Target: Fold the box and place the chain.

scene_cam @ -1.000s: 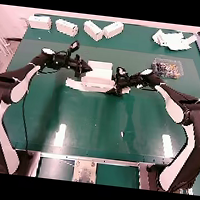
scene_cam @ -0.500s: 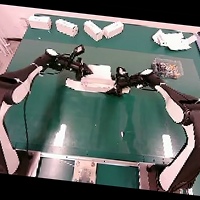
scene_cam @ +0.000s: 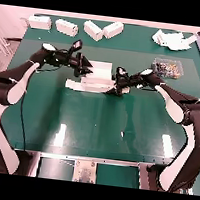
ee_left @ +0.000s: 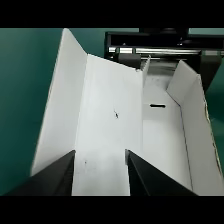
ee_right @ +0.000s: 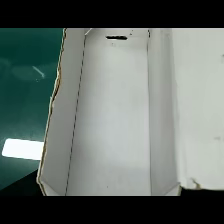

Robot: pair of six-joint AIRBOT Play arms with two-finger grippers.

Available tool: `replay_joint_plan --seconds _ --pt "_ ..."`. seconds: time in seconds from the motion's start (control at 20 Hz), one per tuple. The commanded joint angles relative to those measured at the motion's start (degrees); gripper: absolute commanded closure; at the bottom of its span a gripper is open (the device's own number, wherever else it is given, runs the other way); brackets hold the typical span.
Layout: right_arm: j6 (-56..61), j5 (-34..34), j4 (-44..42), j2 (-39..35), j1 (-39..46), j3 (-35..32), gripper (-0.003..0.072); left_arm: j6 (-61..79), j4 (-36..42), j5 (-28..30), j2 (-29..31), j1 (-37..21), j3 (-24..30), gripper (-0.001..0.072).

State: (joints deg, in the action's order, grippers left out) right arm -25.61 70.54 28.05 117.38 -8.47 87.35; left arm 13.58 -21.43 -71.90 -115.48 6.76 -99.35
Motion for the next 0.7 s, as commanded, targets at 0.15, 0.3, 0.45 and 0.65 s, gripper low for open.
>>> replay_joint_plan --seconds 0.15,0.3,0.45,0.65 --pt "0.04 0.02 0.00 -0.02 0.00 -0.02 0.0123 -1.03 -9.64 -15.65 1.84 -4.83 -0.63 0.0340" --pt "0.04 0.02 0.02 -0.02 0.00 -0.02 0.0123 -5.29 -19.02 -15.78 1.84 -5.20 -0.55 0.0340" --pt "0.04 0.02 0.00 -0.02 0.00 -0.02 0.0123 -7.76 -19.30 -14.80 1.79 -5.14 -0.46 0.0262" --pt "0.04 0.02 0.00 -0.02 0.00 -0.02 0.0123 -11.65 -19.74 -11.69 1.79 -5.05 -0.46 0.0047"
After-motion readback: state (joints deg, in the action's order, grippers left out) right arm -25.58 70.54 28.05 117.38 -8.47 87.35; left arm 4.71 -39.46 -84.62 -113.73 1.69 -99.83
